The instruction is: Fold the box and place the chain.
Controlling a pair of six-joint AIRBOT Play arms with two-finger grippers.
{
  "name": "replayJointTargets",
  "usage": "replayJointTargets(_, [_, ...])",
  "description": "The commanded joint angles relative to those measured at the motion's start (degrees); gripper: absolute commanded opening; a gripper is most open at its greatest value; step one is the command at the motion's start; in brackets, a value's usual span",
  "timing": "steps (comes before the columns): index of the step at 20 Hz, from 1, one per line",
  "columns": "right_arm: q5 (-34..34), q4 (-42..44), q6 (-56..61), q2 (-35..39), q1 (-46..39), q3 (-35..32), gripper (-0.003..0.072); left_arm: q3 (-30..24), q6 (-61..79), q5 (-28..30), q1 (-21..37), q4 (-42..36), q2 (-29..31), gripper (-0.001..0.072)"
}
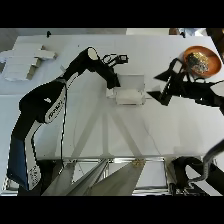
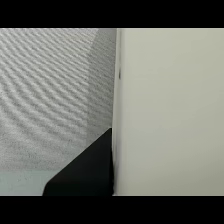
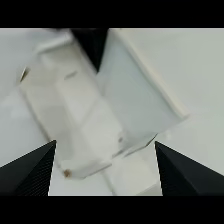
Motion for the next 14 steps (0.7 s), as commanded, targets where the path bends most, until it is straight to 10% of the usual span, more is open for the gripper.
replayJointTargets(1, [2.8,-6.2,1.6,-4.4,-0.2,-0.2,0.0685,0.0,0.0,0.0,0.0,0.0,0.0,0.0017])
replayJointTargets(14, [-4.2,-5.5,-17.4,-21.4,0.2,-1.1,0.0685,0.0,0.0,0.0,0.0,0.0,0.0,0.0017])
